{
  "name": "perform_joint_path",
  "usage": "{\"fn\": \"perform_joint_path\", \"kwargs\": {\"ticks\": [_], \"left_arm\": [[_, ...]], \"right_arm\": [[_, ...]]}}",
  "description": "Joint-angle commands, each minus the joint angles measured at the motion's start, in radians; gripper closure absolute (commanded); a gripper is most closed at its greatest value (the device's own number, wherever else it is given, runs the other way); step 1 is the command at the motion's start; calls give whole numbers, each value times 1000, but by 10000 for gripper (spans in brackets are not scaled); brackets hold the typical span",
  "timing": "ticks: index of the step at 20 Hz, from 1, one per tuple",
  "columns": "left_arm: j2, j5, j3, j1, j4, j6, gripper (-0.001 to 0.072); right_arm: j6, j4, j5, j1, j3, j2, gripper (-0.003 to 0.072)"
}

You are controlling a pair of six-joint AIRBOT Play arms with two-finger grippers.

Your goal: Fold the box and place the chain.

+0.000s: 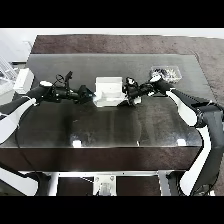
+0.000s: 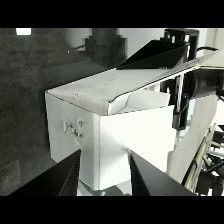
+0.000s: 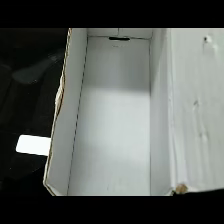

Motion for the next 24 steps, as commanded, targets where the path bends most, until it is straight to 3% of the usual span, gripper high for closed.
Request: {"fn": "perform_joint_path", "kwargs": {"ticks": [1, 12, 19, 24], "left_arm": [[0, 13, 24, -14, 77, -90, 351], [2, 11, 114, -72, 203, -273, 351], [6, 1, 200, -133, 467, -508, 351], [6, -11, 227, -141, 492, -549, 350]], "right_arm": [[0, 0, 0, 0, 0, 0, 100], [0, 0, 0, 0, 0, 0, 100], [0, 0, 0, 0, 0, 0, 101], [0, 0, 0, 0, 0, 0, 101]]}}
